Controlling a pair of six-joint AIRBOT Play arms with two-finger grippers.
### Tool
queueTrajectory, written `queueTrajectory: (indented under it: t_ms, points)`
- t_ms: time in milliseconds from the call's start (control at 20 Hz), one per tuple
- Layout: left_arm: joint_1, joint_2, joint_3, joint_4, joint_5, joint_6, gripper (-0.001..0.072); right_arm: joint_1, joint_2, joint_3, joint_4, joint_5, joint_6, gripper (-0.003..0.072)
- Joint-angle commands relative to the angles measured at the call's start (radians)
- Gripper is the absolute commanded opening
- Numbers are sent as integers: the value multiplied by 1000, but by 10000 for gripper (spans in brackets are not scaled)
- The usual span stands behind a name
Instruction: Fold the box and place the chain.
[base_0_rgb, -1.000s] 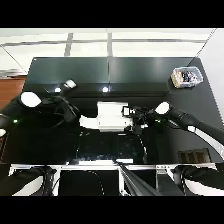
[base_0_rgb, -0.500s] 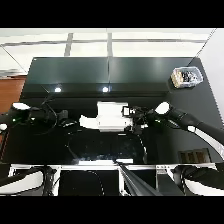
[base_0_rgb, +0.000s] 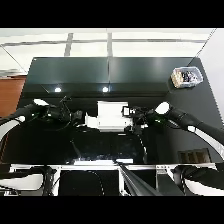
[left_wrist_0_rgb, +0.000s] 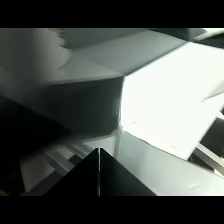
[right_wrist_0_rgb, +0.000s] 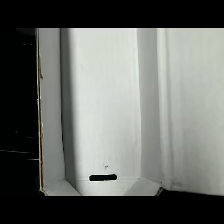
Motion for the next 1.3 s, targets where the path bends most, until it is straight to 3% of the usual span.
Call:
queueTrajectory:
  t_ms: [0,50,100,150,350,400,450,500,750,950,1250]
  points:
    - [-6,-12,48,-25,-74,39,293,0,-1,1,0,0,0,319]
    - [-6,-12,59,-24,-85,39,519,0,-1,1,0,0,0,319]
    - [-7,-12,69,-25,-95,39,644,0,-1,1,0,0,0,319]
    - [-8,-12,76,-27,-102,39,654,0,-1,1,0,0,0,319]
    - [-15,-12,98,-56,-169,40,622,0,-1,1,0,0,0,319]
    - [-21,-12,102,-56,-177,40,585,0,0,1,0,0,0,319]
    - [-30,-12,106,-56,-177,40,457,0,-1,1,0,0,0,319]
    - [-38,-12,111,-56,-177,40,416,0,-1,1,0,0,0,319]
    - [-91,-12,152,-42,-172,-8,415,0,-1,1,0,0,0,319]
    - [-138,-11,215,91,-167,-165,415,0,-1,1,0,0,0,319]
    - [-211,-11,301,152,-117,-249,408,0,-1,1,0,0,0,319]
